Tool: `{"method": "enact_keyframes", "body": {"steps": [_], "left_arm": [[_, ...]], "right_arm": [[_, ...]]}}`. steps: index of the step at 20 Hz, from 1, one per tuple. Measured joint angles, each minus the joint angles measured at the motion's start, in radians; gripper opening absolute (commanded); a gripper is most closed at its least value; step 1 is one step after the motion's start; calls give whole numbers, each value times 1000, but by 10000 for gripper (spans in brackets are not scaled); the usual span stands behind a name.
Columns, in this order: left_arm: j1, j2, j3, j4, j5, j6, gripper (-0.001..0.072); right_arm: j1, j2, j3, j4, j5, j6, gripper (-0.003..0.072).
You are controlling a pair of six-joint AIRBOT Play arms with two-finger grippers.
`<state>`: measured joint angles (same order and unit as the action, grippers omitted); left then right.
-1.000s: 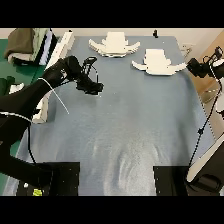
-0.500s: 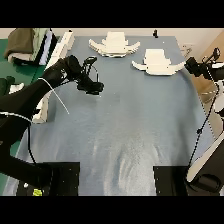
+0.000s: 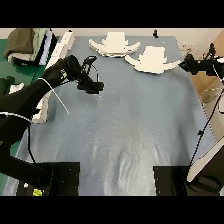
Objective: Fold the box.
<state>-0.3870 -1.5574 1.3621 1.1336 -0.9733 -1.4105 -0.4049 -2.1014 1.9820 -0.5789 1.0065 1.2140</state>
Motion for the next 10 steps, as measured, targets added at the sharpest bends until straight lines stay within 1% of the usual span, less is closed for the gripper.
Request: {"method": "enact_keyframes", "body": {"steps": [2,4,7,10], "left_arm": [[0,0,0,-20,5,0,15],[0,1,1,-37,2,2,15],[0,4,1,-48,-26,15,15],[0,5,1,-55,-71,32,15]], "right_arm": [[13,85,-70,-28,56,35,-3],[31,188,-166,-71,103,78,-3],[49,358,-340,-136,144,156,-4],[58,548,-542,-191,182,229,-4]]}}
